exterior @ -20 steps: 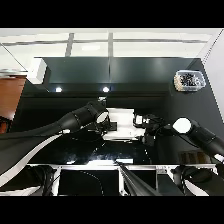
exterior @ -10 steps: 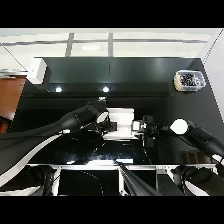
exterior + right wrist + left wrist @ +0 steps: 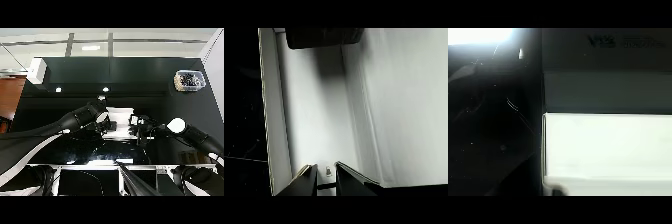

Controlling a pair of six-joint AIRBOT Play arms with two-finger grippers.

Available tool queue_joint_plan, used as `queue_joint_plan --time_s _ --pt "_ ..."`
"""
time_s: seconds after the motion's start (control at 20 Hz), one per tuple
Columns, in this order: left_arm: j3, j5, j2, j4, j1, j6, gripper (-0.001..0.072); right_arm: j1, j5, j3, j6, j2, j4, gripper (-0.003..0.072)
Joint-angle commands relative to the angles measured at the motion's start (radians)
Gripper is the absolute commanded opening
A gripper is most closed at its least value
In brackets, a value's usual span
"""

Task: Fold the box and place the chain.

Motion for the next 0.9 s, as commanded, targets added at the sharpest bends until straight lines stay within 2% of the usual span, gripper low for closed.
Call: queue_joint_plan --time_s 0.0,0.15,0.2,0.25,0.3,0.35,0.4,0.45,0.5,0.55,0.6,0.65,0.7,0.85 --pt "0.001 0.003 -0.001 -0.001 0.0 0.0 0.0025 0.002 0.003 0.0 0.004 -0.032 0.039 0.013" --pt "0.001 0.003 -0.001 0.0 0.0 0.0 0.0025 0.002 -0.002 0.0 0.004 -0.041 0.039 0.0133" --pt "0.001 0.003 -0.001 0.0 0.0 0.0 0.0025 0.002 -0.009 0.0 0.004 -0.041 0.039 0.0258" --pt "0.001 0.003 -0.001 0.0 0.0 0.0 0.0025 0.001 -0.01 0.0 0.004 -0.041 0.039 0.0277" --pt "0.001 0.003 -0.001 0.0 0.0 0.0 0.0025 0.001 -0.008 0.0 0.004 -0.041 0.038 0.0182" --pt "0.001 0.003 -0.001 -0.001 0.0 0.0 0.0026 0.002 -0.008 0.0 0.005 -0.041 0.039 0.0131" --pt "0.001 0.003 -0.001 -0.001 0.0 0.0 0.0025 0.002 -0.008 0.0 0.016 -0.041 0.039 0.0147" --pt "0.001 0.004 -0.001 -0.001 0.0 0.0 0.0025 0.002 -0.013 0.0 0.031 -0.041 0.039 0.0299" --pt "0.001 0.005 -0.001 -0.001 0.0 0.0 0.0025 0.001 -0.014 0.0 0.041 -0.041 0.038 0.0307" --pt "0.001 0.006 -0.001 0.0 0.0 0.0 0.0025 0.001 -0.014 0.0 0.046 -0.041 0.037 0.0184" --pt "0.001 0.007 -0.001 0.0 0.0 0.0 0.0025 0.001 -0.016 0.0 0.048 -0.041 0.038 0.0124" --pt "0.001 0.007 -0.001 0.003 0.0 0.0 0.0025 0.001 -0.021 0.0 0.059 -0.04 0.038 0.0116" --pt "0.001 0.006 -0.001 0.003 0.0 0.0 0.0025 -0.002 -0.025 0.001 0.094 -0.032 0.033 0.0048" --pt "0.001 0.005 -0.001 0.003 0.0 0.0 0.0025 -0.055 0.017 0.013 0.333 0.043 -0.074 0.0045"
